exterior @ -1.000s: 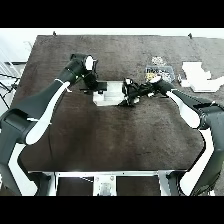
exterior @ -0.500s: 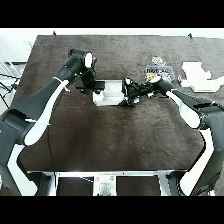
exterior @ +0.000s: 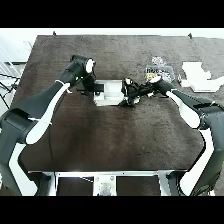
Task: Fold the box and place the chain.
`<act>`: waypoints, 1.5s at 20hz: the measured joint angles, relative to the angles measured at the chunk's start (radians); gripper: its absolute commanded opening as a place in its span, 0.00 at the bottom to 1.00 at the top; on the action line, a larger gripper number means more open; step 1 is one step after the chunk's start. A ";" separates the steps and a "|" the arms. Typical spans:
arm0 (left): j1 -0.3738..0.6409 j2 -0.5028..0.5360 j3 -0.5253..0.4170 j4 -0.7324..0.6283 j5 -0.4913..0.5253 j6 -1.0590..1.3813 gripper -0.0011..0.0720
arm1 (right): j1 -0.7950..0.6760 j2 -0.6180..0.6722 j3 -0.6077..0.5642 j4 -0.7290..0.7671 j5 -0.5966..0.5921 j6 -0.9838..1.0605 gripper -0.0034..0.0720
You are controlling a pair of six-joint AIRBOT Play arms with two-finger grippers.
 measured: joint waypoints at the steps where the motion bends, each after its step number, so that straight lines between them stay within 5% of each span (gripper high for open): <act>1: 0.000 -0.002 -0.006 -0.010 0.018 0.000 0.68 | 0.000 0.000 0.000 0.000 0.000 0.000 0.82; 10: 0.000 -0.029 -0.021 -0.103 0.130 0.008 0.68 | 0.000 0.000 0.000 0.000 0.000 0.000 0.82; 30: 0.000 -0.063 -0.023 -0.068 0.118 -0.083 0.68 | 0.000 0.000 0.000 0.000 0.000 0.000 0.82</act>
